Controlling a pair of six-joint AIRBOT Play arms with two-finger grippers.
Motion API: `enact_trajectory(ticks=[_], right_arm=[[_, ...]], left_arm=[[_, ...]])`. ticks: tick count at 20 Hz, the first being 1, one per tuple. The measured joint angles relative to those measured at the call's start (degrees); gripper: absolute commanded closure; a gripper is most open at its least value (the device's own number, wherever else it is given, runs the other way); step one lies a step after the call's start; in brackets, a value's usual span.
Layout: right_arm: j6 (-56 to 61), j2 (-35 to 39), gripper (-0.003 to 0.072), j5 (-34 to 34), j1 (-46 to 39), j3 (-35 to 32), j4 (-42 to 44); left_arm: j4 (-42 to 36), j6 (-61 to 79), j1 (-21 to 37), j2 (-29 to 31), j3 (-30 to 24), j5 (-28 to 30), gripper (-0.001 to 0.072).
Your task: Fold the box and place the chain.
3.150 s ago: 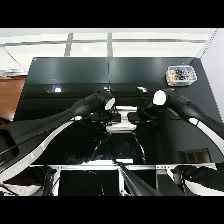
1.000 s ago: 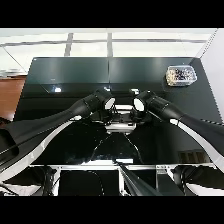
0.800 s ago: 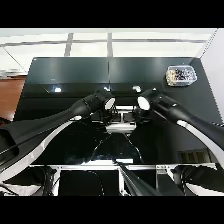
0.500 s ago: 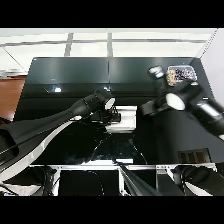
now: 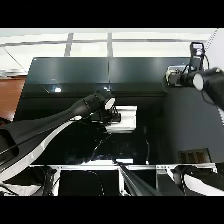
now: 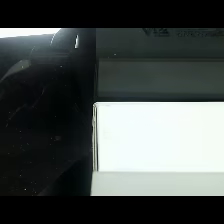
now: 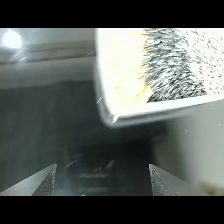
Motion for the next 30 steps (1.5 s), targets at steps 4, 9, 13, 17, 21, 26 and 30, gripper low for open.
enact_trajectory(ticks=[4, 9, 13, 17, 21, 26, 30], right_arm=[[2.45, -17.9, 0.0038, 10.91, -5.7, 22.18, 9.33], [14.49, -33.16, 0.0148, 21.57, -9.86, 41.75, 17.81], [19.61, -37.9, 0.0148, 23.8, -12.26, 46.12, 22.4], [21.35, -40.5, 0.0154, 23.65, -12.96, 47.3, 25.73], [21.42, -42.51, 0.0577, 23.58, -13.22, 47.67, 27.34], [12.74, -42.99, 0.0673, 25.53, -13.46, 49.11, 29.24], [-0.09, -38.23, 0.0673, 28.7, -13.68, 50.38, 29.7]], left_arm=[[0.0, 0.0, 0.0, 0.0, 0.0, -0.02, 0.0682], [-0.02, 0.0, 0.0, 0.0, 0.0, 0.0, 0.0682], [-0.02, 0.0, 0.0, 0.0, 0.0, 0.0, 0.0682], [-0.02, -0.02, 0.0, 0.0, 0.04, 0.04, 0.0682], [-0.02, 0.0, 0.0, 0.0, 0.04, 0.22, 0.0682], [-0.02, -0.02, 0.0, 0.0, 0.04, 0.31, 0.0682], [-0.04, 0.0, 0.0, 0.0, 0.04, 0.33, 0.0681]])
